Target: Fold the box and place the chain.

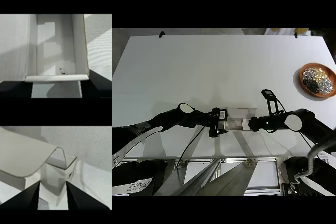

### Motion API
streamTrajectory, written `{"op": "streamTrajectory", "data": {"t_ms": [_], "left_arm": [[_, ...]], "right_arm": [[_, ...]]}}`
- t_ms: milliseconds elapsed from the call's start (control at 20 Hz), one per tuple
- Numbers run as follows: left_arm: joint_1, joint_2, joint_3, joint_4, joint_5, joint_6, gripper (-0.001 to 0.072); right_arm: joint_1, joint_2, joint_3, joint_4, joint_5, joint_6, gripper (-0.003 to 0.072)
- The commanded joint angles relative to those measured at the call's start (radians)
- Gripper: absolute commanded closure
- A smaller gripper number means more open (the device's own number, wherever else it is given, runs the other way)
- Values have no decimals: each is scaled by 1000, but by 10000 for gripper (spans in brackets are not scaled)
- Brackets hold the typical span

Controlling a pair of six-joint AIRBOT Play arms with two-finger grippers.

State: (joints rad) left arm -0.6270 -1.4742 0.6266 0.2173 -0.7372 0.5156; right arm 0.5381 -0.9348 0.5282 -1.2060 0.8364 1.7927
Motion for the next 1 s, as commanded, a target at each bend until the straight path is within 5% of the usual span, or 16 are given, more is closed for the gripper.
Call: {"op": "streamTrajectory", "data": {"t_ms": [0, 350, 950], "left_arm": [[0, 0, 1, 0, 0, 0, 434], [0, 0, 1, 0, 0, 0, 434], [0, 0, 1, 0, 0, 0, 434]], "right_arm": [[47, -78, 69, -57, 57, 105, 377], [106, -220, 183, -254, 169, 378, 399], [124, -325, 206, -254, 172, 463, 434]]}}
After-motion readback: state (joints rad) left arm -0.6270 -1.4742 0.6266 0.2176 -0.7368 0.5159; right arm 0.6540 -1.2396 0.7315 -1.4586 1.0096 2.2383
